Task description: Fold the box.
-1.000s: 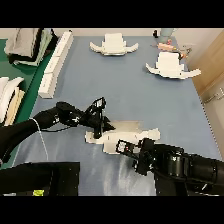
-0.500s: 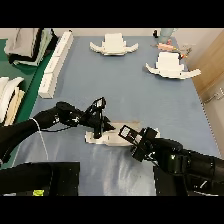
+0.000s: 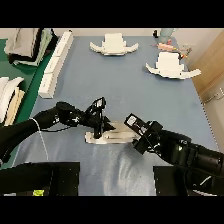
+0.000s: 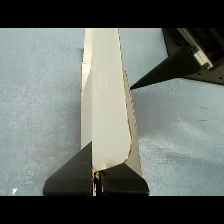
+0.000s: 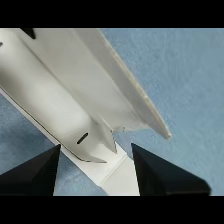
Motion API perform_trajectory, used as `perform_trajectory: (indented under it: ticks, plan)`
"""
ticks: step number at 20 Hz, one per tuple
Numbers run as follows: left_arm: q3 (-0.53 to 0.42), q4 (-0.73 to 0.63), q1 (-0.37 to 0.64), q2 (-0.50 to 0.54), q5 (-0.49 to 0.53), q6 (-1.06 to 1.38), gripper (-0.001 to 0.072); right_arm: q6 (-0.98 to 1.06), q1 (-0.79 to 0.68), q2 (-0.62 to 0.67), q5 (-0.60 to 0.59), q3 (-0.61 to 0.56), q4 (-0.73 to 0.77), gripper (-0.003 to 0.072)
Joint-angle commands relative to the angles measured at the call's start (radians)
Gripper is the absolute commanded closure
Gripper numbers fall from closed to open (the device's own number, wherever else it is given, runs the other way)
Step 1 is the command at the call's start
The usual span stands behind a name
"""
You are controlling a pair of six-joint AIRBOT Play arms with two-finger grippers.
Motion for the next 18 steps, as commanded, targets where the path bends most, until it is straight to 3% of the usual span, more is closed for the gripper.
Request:
perform_trajectory:
  ticks: [1, 4, 6, 9, 11, 14, 18]
  plan:
    - [0.000, 0.000, 0.000, 0.000, 0.000, 0.000, 0.0695, -0.322, -0.139, 0.006, -0.077, 0.001, 0.205, -0.0034]
    - [0.000, 0.000, 0.000, 0.000, 0.000, 0.000, 0.0695, -0.873, -0.331, 0.005, -0.140, 0.001, 0.581, -0.0034]
    - [0.000, 0.000, 0.000, 0.000, 0.000, 0.000, 0.0695, -1.264, -0.470, -0.004, -0.108, 0.001, 0.888, -0.0034]
    - [0.000, 0.000, 0.000, 0.000, 0.000, 0.000, 0.0695, -1.580, -0.621, -0.060, -0.015, 0.001, 1.129, -0.0034]
    - [0.000, 0.001, 0.000, 0.000, 0.000, 0.000, 0.0695, -1.719, -0.663, -0.117, 0.008, 0.001, 1.213, -0.0034]
    - [0.000, 0.000, 0.000, 0.000, 0.000, 0.000, 0.0695, -1.752, -0.678, -0.189, -0.035, 0.001, 1.252, -0.0034]
    - [0.000, 0.000, 0.000, 0.000, 0.000, 0.000, 0.0695, -1.748, -0.679, -0.181, -0.005, 0.001, 1.178, -0.0029]
